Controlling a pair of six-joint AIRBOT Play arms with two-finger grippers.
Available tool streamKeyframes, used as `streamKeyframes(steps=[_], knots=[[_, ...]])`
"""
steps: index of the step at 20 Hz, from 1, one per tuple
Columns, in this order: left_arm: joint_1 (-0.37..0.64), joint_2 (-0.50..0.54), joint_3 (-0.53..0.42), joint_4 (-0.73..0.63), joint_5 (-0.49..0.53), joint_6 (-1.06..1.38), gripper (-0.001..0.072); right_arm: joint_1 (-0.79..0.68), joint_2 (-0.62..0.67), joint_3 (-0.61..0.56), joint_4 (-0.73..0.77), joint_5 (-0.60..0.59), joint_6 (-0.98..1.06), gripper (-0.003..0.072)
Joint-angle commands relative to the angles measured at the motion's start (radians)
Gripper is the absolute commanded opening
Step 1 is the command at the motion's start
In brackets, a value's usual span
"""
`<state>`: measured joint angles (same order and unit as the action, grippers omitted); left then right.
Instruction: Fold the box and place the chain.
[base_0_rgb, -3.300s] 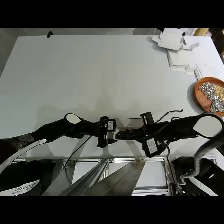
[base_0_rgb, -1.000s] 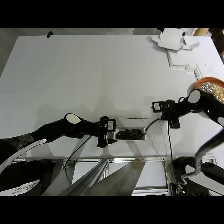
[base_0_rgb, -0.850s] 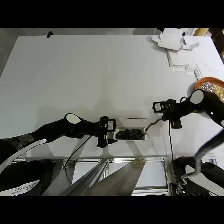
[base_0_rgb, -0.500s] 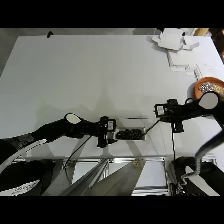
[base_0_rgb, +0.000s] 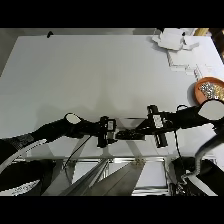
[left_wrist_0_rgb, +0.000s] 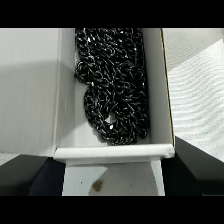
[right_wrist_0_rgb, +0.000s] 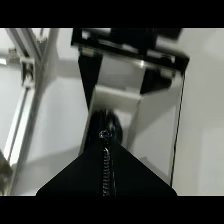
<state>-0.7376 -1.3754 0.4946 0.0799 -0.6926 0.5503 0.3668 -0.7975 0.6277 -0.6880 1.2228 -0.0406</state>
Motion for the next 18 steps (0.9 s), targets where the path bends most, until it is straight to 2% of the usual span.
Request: streamKeyframes(steps=[1,5,8,9,11,12,13,14,16,17,18], knots=[[0.000,0.000,0.000,0.000,0.000,0.000,0.0271,0.085,-0.003,0.001,0.068,-0.111,0.081,0.0019],[0.000,0.000,0.000,0.000,0.000,0.000,0.0271,0.138,-0.023,0.001,0.064,-0.216,0.142,0.0019],[0.000,0.000,0.000,0.000,0.000,0.000,0.0271,0.164,-0.063,0.001,0.033,-0.216,0.142,0.0022],[0.000,0.000,0.000,0.000,0.000,0.000,0.0271,0.170,-0.080,0.002,0.003,-0.214,0.142,0.0073],[0.000,0.000,0.000,0.000,0.000,0.000,0.0271,0.171,-0.105,0.002,-0.048,-0.216,0.149,0.0237],[0.000,0.000,0.000,0.000,0.000,0.000,0.0271,0.171,-0.106,0.011,-0.079,-0.213,0.150,0.0238],[0.000,0.000,0.000,0.000,0.000,0.000,0.0271,0.171,-0.106,0.038,-0.120,-0.198,0.173,0.0229],[0.000,0.000,0.000,0.000,0.000,0.000,0.0271,0.169,-0.106,0.077,-0.166,-0.179,0.221,0.0188],[0.000,0.000,0.000,0.000,0.000,0.000,0.0271,0.136,-0.111,0.175,-0.240,-0.135,0.320,0.0054],[0.000,0.000,0.000,0.000,0.001,0.000,0.0271,0.113,-0.116,0.212,-0.260,-0.131,0.364,0.0019],[0.000,0.000,0.000,0.000,0.000,0.000,0.0271,0.087,-0.120,0.234,-0.269,-0.140,0.397,0.0019]])
